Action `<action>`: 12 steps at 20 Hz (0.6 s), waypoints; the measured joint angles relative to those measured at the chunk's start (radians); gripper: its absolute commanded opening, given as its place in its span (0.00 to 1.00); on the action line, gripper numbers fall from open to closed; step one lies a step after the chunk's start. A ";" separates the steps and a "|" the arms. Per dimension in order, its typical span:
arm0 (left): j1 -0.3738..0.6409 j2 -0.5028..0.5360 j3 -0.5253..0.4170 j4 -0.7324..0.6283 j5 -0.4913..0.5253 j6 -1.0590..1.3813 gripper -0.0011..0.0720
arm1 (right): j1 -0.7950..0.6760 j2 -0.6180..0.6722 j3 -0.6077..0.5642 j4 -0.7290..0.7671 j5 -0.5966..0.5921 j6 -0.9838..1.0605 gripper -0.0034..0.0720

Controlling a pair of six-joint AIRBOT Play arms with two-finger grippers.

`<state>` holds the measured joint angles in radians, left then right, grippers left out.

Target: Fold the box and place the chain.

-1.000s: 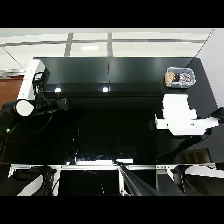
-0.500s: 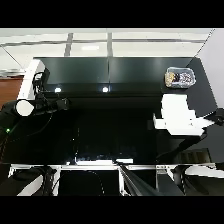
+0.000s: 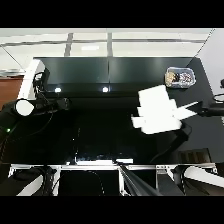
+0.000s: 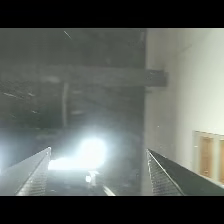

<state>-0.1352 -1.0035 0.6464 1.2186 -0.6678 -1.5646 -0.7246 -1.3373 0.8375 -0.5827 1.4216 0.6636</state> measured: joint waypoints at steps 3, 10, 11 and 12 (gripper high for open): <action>-0.033 -0.015 0.001 -0.072 -0.009 -0.006 0.98 | 0.131 0.089 -0.182 0.210 -0.108 -0.090 0.06; -0.064 -0.175 0.028 -0.558 -0.082 0.354 0.98 | 0.552 0.197 -0.415 0.513 -0.457 -0.231 0.07; -0.062 -0.217 0.043 -0.634 -0.112 0.428 0.98 | 0.597 0.201 -0.423 0.528 -0.491 -0.238 0.07; -0.061 -0.260 0.061 -0.689 -0.135 0.481 0.98 | 0.631 0.204 -0.428 0.539 -0.516 -0.243 0.07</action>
